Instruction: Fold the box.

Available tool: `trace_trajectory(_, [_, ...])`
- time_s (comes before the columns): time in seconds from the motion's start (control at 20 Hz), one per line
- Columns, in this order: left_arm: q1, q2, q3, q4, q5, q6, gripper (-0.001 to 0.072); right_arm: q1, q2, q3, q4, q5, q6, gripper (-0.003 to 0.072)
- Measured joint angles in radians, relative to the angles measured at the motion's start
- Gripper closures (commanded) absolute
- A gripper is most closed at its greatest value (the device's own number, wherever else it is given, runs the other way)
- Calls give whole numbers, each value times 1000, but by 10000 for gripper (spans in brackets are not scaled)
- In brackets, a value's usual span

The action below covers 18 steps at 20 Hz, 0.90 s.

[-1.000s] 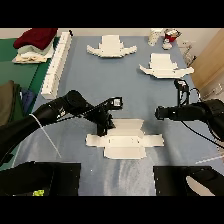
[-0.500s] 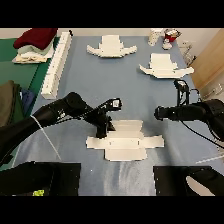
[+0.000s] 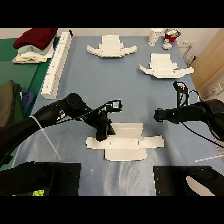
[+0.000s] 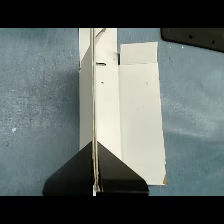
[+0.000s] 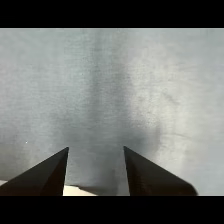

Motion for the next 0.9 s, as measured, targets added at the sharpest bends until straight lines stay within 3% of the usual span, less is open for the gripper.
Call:
trace_trajectory(0.05, [0, 0, 0, 1, 0, -2, 695, 0, 0, 0, 18, -9, 0, 260])
trace_trajectory(0.1, [0, 0, 0, 1, 0, -7, 695, 0, 0, 0, 35, -18, -3, 464])
trace_trajectory(0.15, [0, 0, 0, 2, 0, -8, 695, 0, 0, 0, 56, -34, -8, 548])
trace_trajectory(0.2, [0, 0, 0, 2, 0, -8, 695, 0, 0, 0, 76, -51, -17, 554])
trace_trajectory(0.25, [0, 0, 0, 2, 1, -9, 695, 0, 0, 1, 97, -75, -33, 684])
trace_trajectory(0.6, [0, 0, 0, 3, 1, -12, 695, 95, 77, 1, 220, -339, -158, 685])
trace_trajectory(0.85, [0, 0, 0, 3, 1, -12, 695, 381, 255, -51, 222, -396, -98, 680])
trace_trajectory(0.9, [0, 0, 0, 3, 1, -13, 695, 454, 280, -76, 205, -378, -82, 455])
